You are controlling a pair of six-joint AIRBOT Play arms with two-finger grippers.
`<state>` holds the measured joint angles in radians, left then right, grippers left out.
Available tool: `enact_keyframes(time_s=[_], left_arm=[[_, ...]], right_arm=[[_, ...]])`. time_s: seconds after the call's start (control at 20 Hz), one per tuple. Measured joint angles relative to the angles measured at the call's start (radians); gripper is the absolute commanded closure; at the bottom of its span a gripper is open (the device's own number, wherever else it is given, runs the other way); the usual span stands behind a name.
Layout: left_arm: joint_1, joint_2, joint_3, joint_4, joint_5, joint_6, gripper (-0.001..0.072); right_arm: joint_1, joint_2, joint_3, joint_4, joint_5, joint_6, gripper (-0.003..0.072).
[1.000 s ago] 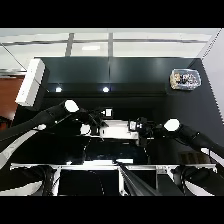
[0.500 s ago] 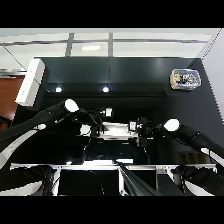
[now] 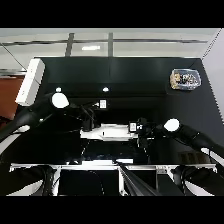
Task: Fold the box and place the chain.
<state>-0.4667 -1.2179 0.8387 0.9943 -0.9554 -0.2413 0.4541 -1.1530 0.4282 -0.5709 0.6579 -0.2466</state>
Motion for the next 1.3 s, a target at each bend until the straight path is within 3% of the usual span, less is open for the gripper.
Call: enact_keyframes(time_s=[0.05, 0.1, 0.15, 0.35, 0.55, 0.8, 0.95, 1.1, 1.3], left_arm=[[0.013, 0.022, 0.001, 0.034, -0.038, -0.056, 0.0266], [0.024, 0.038, 0.002, 0.058, -0.088, -0.108, 0.0519], [0.035, 0.05, 0.002, 0.073, -0.138, -0.162, 0.0676], [0.053, 0.069, -0.004, 0.012, -0.345, -0.348, 0.0678], [0.019, 0.067, -0.051, -0.243, -0.373, -0.405, 0.0678], [-0.039, 0.052, -0.072, -0.361, -0.029, -0.378, 0.0678], [-0.049, 0.038, -0.075, -0.311, 0.144, -0.371, 0.0678], [-0.056, -0.006, -0.076, -0.252, 0.212, -0.369, 0.0678], [-0.076, -0.071, -0.076, -0.198, 0.212, -0.411, 0.0678]], right_arm=[[0.0, 0.0, 0.0, -0.003, 0.002, 0.0, 0.0411], [0.0, 0.0, 0.0, -0.004, 0.003, 0.0, 0.0411], [0.0, 0.0, 0.0, -0.005, 0.005, 0.0, 0.0411], [0.0, 0.0, 0.0, -0.008, 0.006, -0.001, 0.0412], [0.0, 0.0, 0.0, -0.008, 0.007, -0.001, 0.0411], [0.0, 0.0, 0.0, -0.009, 0.008, -0.001, 0.0411], [0.0, 0.0, 0.0, -0.009, 0.008, -0.001, 0.0411], [0.0, 0.0, 0.0, -0.009, 0.007, -0.001, 0.041], [0.0, 0.0, 0.0, -0.008, 0.003, 0.0, 0.041]])
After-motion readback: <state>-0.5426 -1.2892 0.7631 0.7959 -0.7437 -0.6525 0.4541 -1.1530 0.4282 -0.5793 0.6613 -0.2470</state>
